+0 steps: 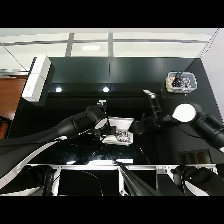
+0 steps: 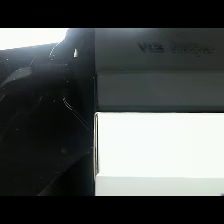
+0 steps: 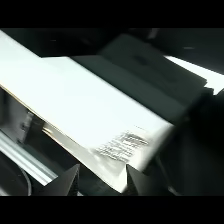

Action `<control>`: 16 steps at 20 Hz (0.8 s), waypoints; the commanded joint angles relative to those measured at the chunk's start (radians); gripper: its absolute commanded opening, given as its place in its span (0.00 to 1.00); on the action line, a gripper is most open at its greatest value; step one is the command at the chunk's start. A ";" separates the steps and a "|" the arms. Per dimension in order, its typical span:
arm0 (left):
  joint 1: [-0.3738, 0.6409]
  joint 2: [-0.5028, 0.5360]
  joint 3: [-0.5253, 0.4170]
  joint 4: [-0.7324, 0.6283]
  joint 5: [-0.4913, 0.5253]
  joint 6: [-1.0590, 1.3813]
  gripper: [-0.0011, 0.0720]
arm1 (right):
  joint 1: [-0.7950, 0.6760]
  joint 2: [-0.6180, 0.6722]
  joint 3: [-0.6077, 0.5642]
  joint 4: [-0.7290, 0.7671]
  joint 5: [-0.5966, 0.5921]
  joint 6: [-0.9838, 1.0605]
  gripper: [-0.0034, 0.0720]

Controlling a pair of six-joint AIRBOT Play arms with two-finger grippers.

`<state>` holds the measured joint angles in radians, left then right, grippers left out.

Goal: Fold the box and place the chain.

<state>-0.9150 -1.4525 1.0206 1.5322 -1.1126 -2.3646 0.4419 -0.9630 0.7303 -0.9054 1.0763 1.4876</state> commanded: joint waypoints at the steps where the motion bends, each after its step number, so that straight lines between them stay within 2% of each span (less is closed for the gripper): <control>1: 0.000 0.000 0.000 -0.002 -0.004 0.001 0.05 | -0.140 0.110 0.007 -0.083 0.100 -0.014 0.52; 6: 0.005 0.000 0.004 -0.008 0.006 0.000 0.06 | -0.245 0.192 0.007 -0.101 0.110 -0.030 0.52; 7: 0.007 0.001 0.013 -0.019 -0.002 0.005 0.23 | -0.247 0.192 0.006 -0.101 0.112 -0.030 0.52; 8: 0.007 0.010 0.023 -0.013 -0.016 0.018 0.58 | -0.246 0.192 0.007 -0.098 0.114 -0.030 0.52; 9: 0.007 0.031 0.031 0.008 -0.023 0.022 0.86 | -0.246 0.192 0.006 -0.094 0.115 -0.030 0.52; 10: 0.008 0.062 0.031 0.015 -0.021 0.043 0.89 | -0.246 0.192 0.007 -0.094 0.113 -0.030 0.52; 13: 0.007 0.200 0.024 0.030 -0.032 0.241 0.89 | -0.246 0.192 0.007 -0.095 0.106 -0.030 0.52; 16: 0.082 0.349 -0.040 0.166 -0.183 0.360 0.89 | -0.247 0.192 0.007 -0.098 0.106 -0.029 0.52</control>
